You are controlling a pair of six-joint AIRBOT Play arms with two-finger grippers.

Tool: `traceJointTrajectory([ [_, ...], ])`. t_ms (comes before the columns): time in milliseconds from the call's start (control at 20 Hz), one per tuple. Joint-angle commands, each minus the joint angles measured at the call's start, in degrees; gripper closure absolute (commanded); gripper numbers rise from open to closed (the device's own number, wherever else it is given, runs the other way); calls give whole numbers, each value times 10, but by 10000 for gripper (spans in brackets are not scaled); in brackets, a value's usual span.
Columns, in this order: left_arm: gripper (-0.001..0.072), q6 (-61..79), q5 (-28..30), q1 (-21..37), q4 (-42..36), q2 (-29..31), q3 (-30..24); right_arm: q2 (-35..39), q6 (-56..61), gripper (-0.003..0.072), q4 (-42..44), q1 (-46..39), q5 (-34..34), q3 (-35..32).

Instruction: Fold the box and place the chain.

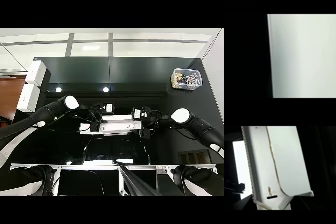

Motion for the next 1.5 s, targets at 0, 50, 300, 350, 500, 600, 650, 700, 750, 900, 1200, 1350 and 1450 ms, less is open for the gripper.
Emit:
traceJointTrajectory([
  [0,684,0,7,0,0,0,0,-16,-43,63,20,0,10,-5],
  [50,683,0,8,0,0,0,0,-24,-64,63,28,0,9,-5],
  [300,683,0,8,-1,0,0,0,-68,-149,63,71,-1,5,-5],
  [350,683,0,8,-1,0,0,0,-74,-149,63,69,-1,3,-5],
  [500,683,0,8,-1,0,0,0,-93,-149,63,71,0,3,-5],
  [600,683,0,8,-1,0,0,0,-99,-149,63,71,0,1,-5],
  [650,683,0,8,-1,0,0,0,-101,-149,63,72,0,-2,-5],
  [700,683,0,8,-1,0,0,0,-103,-148,63,72,0,-3,-5],
  [750,683,0,8,-1,0,0,0,-106,-145,63,72,0,-6,-5],
  [900,683,0,8,-1,0,0,0,-107,-133,63,72,0,-15,-4],
  [1200,683,0,8,-1,0,0,0,-107,-118,63,68,0,-23,-4],
  [1350,683,0,8,-1,0,0,0,-107,-118,63,68,0,-23,-4],
  [1450,683,0,8,-1,0,0,0,-107,-118,64,68,0,-23,-4],
])
